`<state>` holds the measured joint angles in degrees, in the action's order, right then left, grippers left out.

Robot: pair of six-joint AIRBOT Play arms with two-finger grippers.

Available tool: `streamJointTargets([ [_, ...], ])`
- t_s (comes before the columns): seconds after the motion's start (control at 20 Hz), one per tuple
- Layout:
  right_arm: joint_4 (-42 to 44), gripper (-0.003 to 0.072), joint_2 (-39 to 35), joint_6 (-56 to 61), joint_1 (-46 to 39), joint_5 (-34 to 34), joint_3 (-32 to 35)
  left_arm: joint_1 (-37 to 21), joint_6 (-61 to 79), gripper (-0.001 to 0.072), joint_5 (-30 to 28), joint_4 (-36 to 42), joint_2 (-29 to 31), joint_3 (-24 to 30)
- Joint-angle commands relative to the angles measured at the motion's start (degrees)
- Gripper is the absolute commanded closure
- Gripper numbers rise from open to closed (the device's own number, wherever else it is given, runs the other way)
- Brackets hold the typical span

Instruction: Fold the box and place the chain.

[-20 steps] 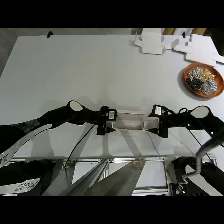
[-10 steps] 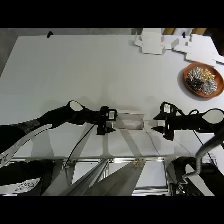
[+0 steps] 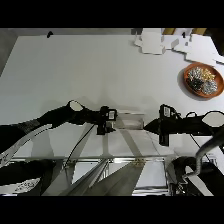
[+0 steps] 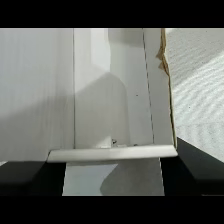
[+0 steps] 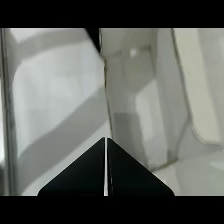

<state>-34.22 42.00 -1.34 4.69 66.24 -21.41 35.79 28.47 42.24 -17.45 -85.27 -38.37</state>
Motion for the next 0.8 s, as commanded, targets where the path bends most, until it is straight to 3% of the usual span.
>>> streamJointTargets([
  [0.0,12.31,0.0666,1.38,0.02,4.2,-12.63,-0.07,0.02,0.0,0.0437,-0.02,-0.02,0.0,0.02],
  [0.15,17.84,0.0667,8.04,0.07,5.35,-20.13,-0.07,0.02,0.0,0.0437,-0.02,-0.02,0.0,0.02],
  [0.4,17.44,0.0667,18.14,6.36,5.35,-29.79,-0.07,0.02,0.0,0.0437,-0.02,-0.02,0.0,0.02],
  [0.75,11.96,0.0666,19.43,11.5,5.29,-29.4,-0.09,0.02,0.0,0.0437,0.0,-0.02,0.0,0.02],
])
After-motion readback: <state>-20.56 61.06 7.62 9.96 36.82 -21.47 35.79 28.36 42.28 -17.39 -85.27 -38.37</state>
